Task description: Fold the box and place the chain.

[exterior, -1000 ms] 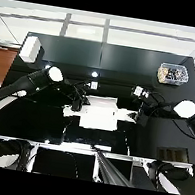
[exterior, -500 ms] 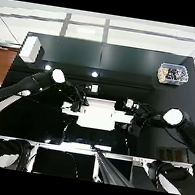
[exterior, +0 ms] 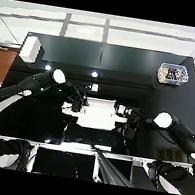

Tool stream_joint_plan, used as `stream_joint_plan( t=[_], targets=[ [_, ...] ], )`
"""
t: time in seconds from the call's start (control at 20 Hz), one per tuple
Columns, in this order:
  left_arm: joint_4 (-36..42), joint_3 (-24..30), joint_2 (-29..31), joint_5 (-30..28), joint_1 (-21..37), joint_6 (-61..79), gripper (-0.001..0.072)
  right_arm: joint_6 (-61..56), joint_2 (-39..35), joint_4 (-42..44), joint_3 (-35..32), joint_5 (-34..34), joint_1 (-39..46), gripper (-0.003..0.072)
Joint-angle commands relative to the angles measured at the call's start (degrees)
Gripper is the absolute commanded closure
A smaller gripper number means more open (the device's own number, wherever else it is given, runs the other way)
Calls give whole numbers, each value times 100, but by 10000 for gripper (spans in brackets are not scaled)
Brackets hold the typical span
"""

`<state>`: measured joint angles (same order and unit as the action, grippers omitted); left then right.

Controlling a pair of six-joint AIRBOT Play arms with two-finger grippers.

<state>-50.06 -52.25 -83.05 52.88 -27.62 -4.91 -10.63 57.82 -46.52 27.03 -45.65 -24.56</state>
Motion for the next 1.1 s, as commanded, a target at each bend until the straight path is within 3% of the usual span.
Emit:
stream_joint_plan(
  t=[0.0, 0.3, 0.5, 1.05],
  targets=[
    [2, -2, -2, 7, -4, -2, 685, 105, 162, 304, -55, 249, -278, -14],
    [2, -2, -2, 11, -4, -4, 685, 111, 466, 520, -44, 1281, -960, -14],
    [-2, -2, -2, 7, 0, -2, 685, -85, 116, -28, 76, 916, -721, -14],
    [0, -2, -2, 7, -7, 0, 685, 426, -7, -219, 564, 909, -579, -14]
  ],
)
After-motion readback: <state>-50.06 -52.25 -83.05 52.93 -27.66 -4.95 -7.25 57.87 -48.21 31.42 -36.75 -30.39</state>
